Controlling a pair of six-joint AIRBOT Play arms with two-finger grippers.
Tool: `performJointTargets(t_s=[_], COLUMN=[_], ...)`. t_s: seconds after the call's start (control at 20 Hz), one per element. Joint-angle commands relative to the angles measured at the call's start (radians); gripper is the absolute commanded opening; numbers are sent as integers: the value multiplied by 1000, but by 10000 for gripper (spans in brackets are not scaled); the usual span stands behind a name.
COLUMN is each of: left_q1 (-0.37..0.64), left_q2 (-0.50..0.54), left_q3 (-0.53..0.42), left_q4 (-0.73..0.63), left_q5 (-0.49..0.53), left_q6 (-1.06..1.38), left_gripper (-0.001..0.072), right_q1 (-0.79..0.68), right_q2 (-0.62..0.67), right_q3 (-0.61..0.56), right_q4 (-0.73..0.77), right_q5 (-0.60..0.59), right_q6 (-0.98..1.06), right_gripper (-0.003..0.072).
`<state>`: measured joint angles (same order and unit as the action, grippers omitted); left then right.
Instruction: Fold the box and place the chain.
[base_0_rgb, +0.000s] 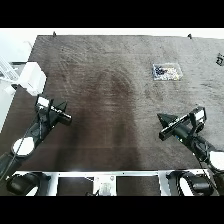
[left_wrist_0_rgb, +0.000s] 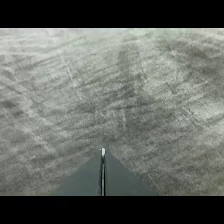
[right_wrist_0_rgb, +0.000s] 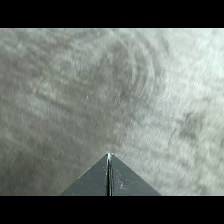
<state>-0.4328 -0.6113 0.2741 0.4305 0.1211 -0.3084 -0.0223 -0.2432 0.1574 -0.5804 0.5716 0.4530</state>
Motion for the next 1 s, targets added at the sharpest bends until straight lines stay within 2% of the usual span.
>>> performJointTargets(t_s=[0.0, 0.95], left_q1=[-11, -11], left_q2=[0, 0], left_q3=[-12, -12], left_q4=[2, 3], left_q5=[10, -2], left_q6=[-14, -16], left_gripper=[21, 21], right_q1=[0, 1], right_q2=[13, 13], right_q3=[-48, -50], right_q4=[0, 3], right_q5=[-6, -4], right_q6=[0, 0], right_gripper=[12, 12])
